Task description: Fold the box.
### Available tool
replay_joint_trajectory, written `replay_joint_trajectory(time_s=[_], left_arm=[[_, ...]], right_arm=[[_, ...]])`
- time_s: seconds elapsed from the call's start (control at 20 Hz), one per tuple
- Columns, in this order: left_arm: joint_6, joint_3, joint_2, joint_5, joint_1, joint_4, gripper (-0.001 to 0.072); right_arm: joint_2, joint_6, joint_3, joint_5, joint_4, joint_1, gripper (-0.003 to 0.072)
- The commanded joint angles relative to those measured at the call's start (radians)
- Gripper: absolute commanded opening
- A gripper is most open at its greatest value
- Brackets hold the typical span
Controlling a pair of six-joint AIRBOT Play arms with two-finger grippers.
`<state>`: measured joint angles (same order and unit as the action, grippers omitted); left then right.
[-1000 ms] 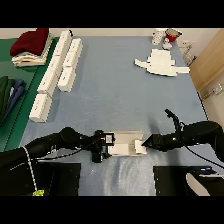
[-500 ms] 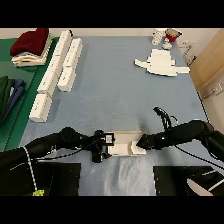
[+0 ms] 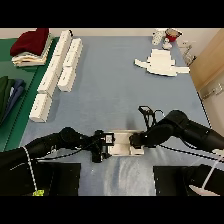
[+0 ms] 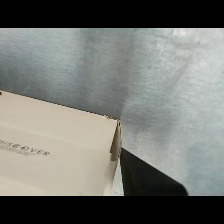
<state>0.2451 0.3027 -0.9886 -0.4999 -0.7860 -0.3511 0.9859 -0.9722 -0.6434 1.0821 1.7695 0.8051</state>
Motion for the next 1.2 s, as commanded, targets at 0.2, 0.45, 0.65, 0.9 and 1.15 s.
replay_joint_trajectory(time_s=[0.2, 0.45, 0.65, 0.9, 1.15], left_arm=[[0.0, 0.0, 0.001, 0.0, 0.0, 0.0, 0.0523], [0.0, 0.0, 0.001, 0.0, 0.0, 0.0, 0.0523], [0.0, 0.0, 0.001, 0.0, 0.0, 0.0, 0.0524], [0.0, 0.0, 0.001, 0.0, 0.0, 0.0, 0.0523], [0.0, 0.0, 0.001, 0.0, 0.0, 0.0, 0.0524]], right_arm=[[0.122, 0.193, -0.058, 0.042, -0.103, 0.101, 0.042], [0.123, 0.249, -0.057, 0.045, -0.138, 0.101, 0.0304], [0.123, 0.258, -0.057, 0.071, -0.14, 0.107, 0.0005], [0.122, 0.267, -0.058, 0.079, -0.146, 0.12, 0.0005], [0.08, 0.269, -0.058, 0.116, -0.146, 0.118, 0.0465]])
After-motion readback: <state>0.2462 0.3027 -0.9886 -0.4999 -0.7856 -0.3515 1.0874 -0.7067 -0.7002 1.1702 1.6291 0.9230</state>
